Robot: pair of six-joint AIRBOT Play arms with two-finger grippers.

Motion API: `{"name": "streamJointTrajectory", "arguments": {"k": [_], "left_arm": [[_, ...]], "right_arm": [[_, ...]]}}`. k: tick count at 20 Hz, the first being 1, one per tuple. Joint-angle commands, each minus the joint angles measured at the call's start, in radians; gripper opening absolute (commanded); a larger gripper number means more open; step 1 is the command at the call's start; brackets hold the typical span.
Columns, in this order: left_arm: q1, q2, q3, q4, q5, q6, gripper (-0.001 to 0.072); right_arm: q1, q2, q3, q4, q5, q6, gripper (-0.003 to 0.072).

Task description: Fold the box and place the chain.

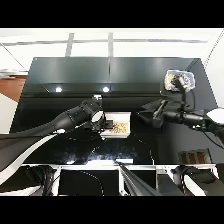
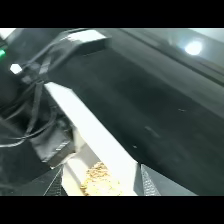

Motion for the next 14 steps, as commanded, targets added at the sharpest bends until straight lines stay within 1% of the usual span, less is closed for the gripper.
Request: {"name": "streamJointTrajectory", "arguments": {"k": [1,2,3,5,6,7,9,11,12,14], "left_arm": [[0.000,0.001,0.013,-0.017,-0.026,-0.010,0.0424],[0.000,0.002,0.033,-0.017,-0.063,0.019,0.0608],[0.000,0.004,0.056,-0.016,-0.103,0.074,0.0691],[-0.001,0.031,0.100,-0.008,-0.179,0.222,0.0692],[0.000,0.065,0.105,-0.008,-0.199,0.304,0.0692],[0.000,0.103,0.104,-0.002,-0.225,0.377,0.0692],[0.006,0.192,0.077,-0.002,-0.260,0.618,0.0692],[0.041,0.299,-0.003,-0.021,-0.291,0.797,0.0691],[0.074,0.363,-0.061,-0.044,-0.305,0.864,0.0691],[0.163,0.498,-0.187,-0.060,-0.311,0.885,0.0692]], "right_arm": [[-0.171,0.003,0.003,0.001,0.119,0.042,0.0616],[-0.197,0.003,0.003,0.000,0.124,0.048,0.0701],[-0.215,0.003,0.003,0.001,0.124,0.058,0.0704],[-0.232,0.003,0.003,0.001,0.124,0.063,0.0704],[-0.233,0.003,0.003,0.002,0.125,0.066,0.0704],[-0.233,0.003,0.003,0.002,0.130,0.066,0.0704],[-0.233,0.003,0.003,0.001,0.142,0.066,0.0704],[-0.233,0.003,0.003,0.001,0.142,0.066,0.0703],[-0.233,0.003,0.003,0.001,0.139,0.066,0.0703],[-0.233,0.003,0.003,0.011,0.144,0.066,0.0703]]}}
